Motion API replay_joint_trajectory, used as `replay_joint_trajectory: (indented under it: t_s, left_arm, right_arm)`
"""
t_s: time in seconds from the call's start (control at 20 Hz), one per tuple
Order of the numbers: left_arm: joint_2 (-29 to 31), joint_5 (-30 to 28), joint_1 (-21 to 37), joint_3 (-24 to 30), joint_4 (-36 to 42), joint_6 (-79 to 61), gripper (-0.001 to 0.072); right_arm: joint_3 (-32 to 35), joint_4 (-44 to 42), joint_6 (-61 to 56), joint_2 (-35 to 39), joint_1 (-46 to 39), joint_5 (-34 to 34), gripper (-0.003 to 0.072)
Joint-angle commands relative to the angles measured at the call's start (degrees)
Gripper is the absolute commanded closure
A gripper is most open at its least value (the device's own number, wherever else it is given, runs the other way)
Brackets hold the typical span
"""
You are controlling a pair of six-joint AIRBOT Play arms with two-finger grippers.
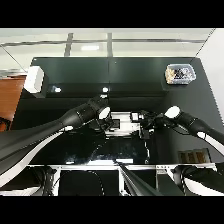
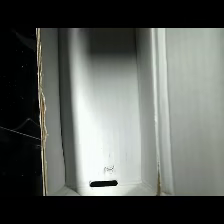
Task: Fold the box and place the chain.
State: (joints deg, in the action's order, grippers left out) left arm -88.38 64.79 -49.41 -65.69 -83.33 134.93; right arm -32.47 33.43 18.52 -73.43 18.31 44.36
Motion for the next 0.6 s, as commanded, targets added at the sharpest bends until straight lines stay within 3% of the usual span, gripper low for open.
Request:
replay_joint_trajectory:
  t_s: [0.0, 0.2, 0.35, 0.4, 0.55]
  left_arm:
    - [0.0, 0.1, 0.0, -0.7, -0.7, 0.2, 0.0268]
    - [-0.2, 0.6, 0.1, -0.7, -1.3, 0.5, 0.0281]
    - [-0.8, 0.5, 0.1, -0.7, -1.5, 1.9, 0.0342]
    - [-1.1, 0.5, 0.0, -0.7, -1.5, 1.9, 0.0412]
    - [-1.6, 0.2, 0.0, -0.7, -1.3, 1.9, 0.0439]
  right_arm:
    - [0.0, 0.0, 0.0, 0.0, 0.0, 0.0, 0.0482]
    - [0.0, 0.0, 0.0, 0.0, 0.0, 0.0, 0.0482]
    - [0.0, 0.0, 0.0, 0.0, 0.0, 0.0, 0.0482]
    - [0.0, 0.0, 0.0, 0.0, 0.0, 0.0, 0.0483]
    - [0.0, 0.0, 0.0, 0.0, 0.0, 0.0, 0.0482]
